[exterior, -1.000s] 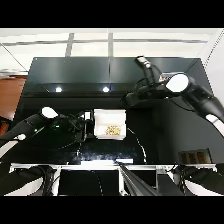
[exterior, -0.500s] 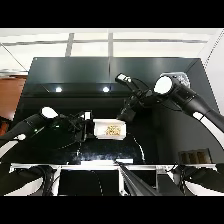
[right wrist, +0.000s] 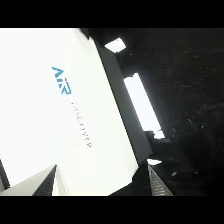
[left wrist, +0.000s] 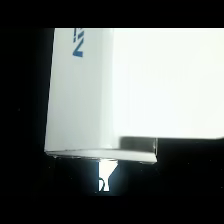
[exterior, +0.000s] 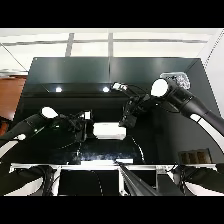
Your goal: Fold the box and place the chain.
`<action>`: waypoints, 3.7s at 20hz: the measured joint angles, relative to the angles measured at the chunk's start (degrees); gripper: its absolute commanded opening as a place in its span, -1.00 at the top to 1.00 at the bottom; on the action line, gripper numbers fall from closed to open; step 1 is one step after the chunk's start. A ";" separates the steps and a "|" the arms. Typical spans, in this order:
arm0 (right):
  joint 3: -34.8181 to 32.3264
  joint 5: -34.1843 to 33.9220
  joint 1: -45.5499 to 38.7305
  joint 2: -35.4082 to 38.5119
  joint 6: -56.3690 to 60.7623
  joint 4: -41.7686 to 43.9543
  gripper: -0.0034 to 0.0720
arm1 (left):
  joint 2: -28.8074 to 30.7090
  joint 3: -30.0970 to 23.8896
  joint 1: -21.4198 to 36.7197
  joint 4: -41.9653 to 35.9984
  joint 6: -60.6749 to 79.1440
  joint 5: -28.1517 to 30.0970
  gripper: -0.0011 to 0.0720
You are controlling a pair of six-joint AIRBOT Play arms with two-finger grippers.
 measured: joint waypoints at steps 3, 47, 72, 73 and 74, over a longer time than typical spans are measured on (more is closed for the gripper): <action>0.00 -0.22 1.31 0.00 -2.49 -0.87 -0.98 | 0.00 -0.02 0.00 0.00 0.11 0.02 -0.06; -11.98 -10.82 -0.92 9.75 -12.17 9.31 -1.00 | 0.02 0.00 -0.02 0.02 0.20 -0.02 -0.06; -15.02 -14.32 3.45 8.55 -19.43 6.47 0.11 | 0.02 -0.02 -0.02 -0.02 0.09 0.02 -0.06; -15.02 -14.34 3.69 8.55 -19.43 6.47 0.11 | 0.02 0.00 -0.02 0.00 0.20 0.04 -0.06; -15.02 -14.38 3.93 8.55 -19.43 6.47 0.11 | 0.02 0.00 -0.02 0.00 0.20 0.02 -0.06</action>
